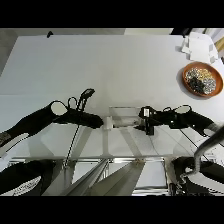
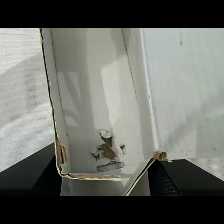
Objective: Fold the box and place the chain.
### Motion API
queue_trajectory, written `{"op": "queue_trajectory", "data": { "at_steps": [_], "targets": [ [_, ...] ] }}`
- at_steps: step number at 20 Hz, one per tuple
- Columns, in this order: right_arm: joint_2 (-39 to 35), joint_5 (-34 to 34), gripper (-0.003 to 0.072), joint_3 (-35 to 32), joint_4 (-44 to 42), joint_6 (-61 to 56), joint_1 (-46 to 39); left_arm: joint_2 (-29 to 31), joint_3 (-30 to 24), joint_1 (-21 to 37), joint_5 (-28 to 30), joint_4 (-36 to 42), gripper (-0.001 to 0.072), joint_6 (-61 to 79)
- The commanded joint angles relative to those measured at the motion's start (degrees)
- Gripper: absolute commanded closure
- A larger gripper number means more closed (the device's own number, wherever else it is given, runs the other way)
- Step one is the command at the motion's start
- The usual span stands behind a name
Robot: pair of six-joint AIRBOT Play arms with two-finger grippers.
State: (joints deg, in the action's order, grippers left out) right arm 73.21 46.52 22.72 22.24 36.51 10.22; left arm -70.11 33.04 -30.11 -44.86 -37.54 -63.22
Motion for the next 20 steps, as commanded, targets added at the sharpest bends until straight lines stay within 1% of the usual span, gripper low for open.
{"op": "queue_trajectory", "data": {
  "at_steps": [1,6,11,12,13,20],
  "targets": [
    [0.0,0.0,0.0351,0.0,0.0,0.0,0.0,0.3,0.0,0.0,0.1,1.2,0.0621,0.0],
    [0.0,0.0,0.0351,0.0,0.0,0.0,0.0,2.1,0.2,0.0,0.2,2.3,0.0621,0.0],
    [0.0,0.0,0.0351,0.0,0.0,0.0,0.0,2.2,0.2,-1.1,0.2,3.7,0.0616,0.0],
    [0.0,0.0,0.0351,0.0,0.0,0.0,0.0,2.2,0.2,-1.5,0.3,3.9,0.0589,0.0],
    [0.0,0.0,0.0351,0.0,0.0,0.0,0.0,2.2,0.2,-1.8,0.4,4.1,0.0533,0.0],
    [0.0,0.0,0.0351,0.0,0.0,0.0,0.0,2.2,0.2,-2.1,0.5,4.5,0.0533,0.0]
  ]
}}
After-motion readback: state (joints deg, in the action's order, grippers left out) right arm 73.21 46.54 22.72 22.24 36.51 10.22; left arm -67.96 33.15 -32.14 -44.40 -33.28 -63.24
